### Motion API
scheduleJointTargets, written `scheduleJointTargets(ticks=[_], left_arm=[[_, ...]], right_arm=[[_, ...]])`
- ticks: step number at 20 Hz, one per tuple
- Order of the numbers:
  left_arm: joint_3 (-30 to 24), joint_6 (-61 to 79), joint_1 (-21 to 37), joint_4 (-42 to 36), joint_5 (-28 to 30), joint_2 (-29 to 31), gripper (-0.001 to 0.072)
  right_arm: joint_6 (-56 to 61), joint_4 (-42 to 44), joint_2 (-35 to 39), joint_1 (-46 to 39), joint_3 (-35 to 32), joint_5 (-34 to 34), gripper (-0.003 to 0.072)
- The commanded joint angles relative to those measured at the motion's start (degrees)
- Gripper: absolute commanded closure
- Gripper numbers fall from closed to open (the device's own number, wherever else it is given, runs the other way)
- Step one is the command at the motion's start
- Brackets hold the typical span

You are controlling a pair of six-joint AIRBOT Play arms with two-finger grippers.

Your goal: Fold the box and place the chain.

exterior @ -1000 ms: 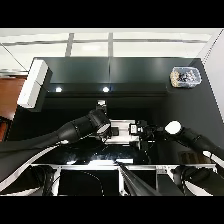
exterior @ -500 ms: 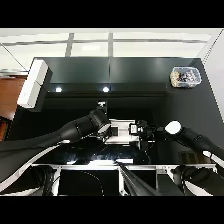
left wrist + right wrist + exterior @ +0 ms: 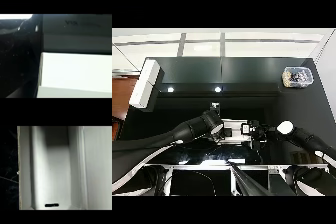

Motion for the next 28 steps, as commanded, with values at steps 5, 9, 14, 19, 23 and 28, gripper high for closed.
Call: scheduleJointTargets(ticks=[5,9,14,19,23,28], left_arm=[[0.1,0.0,0.1,0.5,-0.8,0.1,0.0564],[0.1,0.1,0.1,0.7,-0.9,0.1,0.068],[0.1,0.1,0.1,0.7,-0.9,0.1,0.0679],[0.1,0.0,0.1,0.6,-0.9,0.1,0.068],[0.1,0.5,0.1,0.7,-0.7,0.1,0.0679],[0.1,2.5,0.1,0.7,-0.4,0.1,0.0679]], right_arm=[[0.0,0.0,0.0,0.0,0.0,0.1,0.0284],[0.0,0.0,0.0,0.0,0.0,0.1,0.0284],[0.0,0.0,0.0,0.0,0.0,0.1,0.0283],[3.1,-0.1,0.3,-0.5,0.1,0.0,-0.0022],[8.8,-11.7,5.3,-2.2,1.4,7.4,-0.0021],[9.4,-18.6,8.3,-1.9,1.7,9.3,-0.0013]])
